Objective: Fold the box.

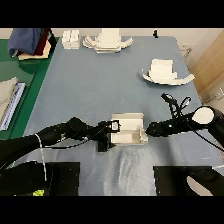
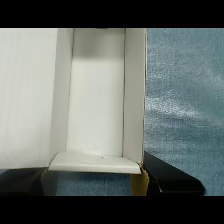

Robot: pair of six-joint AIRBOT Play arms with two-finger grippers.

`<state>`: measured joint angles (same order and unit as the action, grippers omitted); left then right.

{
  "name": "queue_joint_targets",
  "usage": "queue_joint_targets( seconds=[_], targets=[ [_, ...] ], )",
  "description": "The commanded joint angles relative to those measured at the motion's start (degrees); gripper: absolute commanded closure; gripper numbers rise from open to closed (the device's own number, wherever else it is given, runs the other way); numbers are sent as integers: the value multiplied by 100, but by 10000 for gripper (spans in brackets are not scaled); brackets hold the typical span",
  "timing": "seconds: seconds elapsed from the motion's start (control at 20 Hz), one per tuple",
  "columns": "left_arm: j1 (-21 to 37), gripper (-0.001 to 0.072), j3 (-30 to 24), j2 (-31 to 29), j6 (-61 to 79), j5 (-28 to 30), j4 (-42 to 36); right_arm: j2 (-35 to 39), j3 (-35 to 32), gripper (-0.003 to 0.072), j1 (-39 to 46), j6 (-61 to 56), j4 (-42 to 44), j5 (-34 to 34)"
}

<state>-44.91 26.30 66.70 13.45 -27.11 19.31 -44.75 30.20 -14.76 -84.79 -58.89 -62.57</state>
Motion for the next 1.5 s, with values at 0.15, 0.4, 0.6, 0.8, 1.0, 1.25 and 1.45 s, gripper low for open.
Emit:
queue_joint_targets(
  seconds=[0.15, 0.4, 0.6, 0.8, 1.0, 1.25, 1.45],
  targets=[
    [0, 187, 0, 0, 0, 2, 0, -295, 20, 226, -365, -2, 234, 20],
    [-2, 187, 0, 0, 0, 0, 0, -942, 68, 263, -1014, -708, -479, 597],
    [-2, 187, 0, 2, 0, 2, 0, -994, 341, 278, -1322, -1532, -1091, 748],
    [-2, 187, 0, 2, 0, 2, 0, -1110, 579, 279, -1805, -2695, -1943, 501],
    [-2, 187, 0, 0, 0, 2, 0, -1572, 778, 279, -2411, -3565, -2238, 407],
    [-2, 187, 0, 2, 0, 2, 0, -2339, 1425, 293, -2990, -4513, -2905, -55],
    [-2, 187, 0, 0, 0, 2, 0, -2732, 1834, 329, -3228, -4983, -3152, -435]
  ],
)
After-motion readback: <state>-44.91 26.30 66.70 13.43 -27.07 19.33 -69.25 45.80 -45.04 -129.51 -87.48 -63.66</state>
